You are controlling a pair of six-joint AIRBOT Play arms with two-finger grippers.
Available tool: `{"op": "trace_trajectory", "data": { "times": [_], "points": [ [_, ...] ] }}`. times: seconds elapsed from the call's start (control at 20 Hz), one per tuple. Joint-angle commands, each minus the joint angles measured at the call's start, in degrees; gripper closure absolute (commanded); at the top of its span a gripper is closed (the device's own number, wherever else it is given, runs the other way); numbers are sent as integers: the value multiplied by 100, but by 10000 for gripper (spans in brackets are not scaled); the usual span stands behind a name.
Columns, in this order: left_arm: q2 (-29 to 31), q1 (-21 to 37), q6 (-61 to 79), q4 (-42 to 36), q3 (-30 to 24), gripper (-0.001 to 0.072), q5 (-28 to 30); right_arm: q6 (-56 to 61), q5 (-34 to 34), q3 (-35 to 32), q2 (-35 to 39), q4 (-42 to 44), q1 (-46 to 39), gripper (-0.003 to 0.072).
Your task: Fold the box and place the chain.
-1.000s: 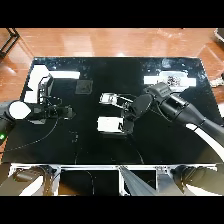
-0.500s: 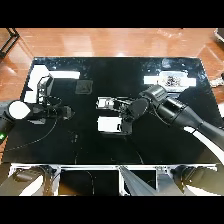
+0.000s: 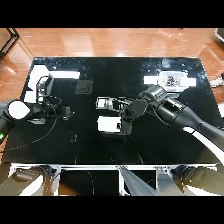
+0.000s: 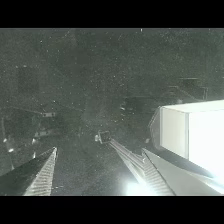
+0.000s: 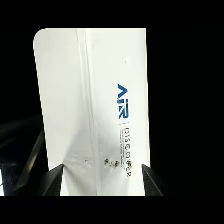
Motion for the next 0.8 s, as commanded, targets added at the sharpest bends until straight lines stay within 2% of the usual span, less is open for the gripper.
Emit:
{"op": "trace_trajectory", "data": {
  "times": [0.0,0.15,0.2,0.35,0.4,0.6,0.65,0.7,0.75],
  "points": [
    [-2,7,22,35,-2,84,61,109,2,0,-4,0,4,153],
    [-2,7,24,46,-2,84,59,173,4,-4,-28,0,7,165],
    [-2,7,24,46,-2,84,61,173,4,-4,-46,2,7,282],
    [-2,7,87,52,-2,84,59,170,94,-7,-57,0,7,299],
    [-2,7,87,61,-2,84,59,170,120,-7,-57,0,7,351],
    [-2,7,101,63,-2,84,59,170,133,-7,-57,0,7,353],
    [-2,7,101,63,-2,84,57,173,131,-7,-57,0,4,424],
    [-2,7,101,63,-2,84,57,199,131,-7,-57,2,7,590],
    [-2,7,101,63,-2,84,52,238,131,-7,-57,4,4,662]
  ]
}}
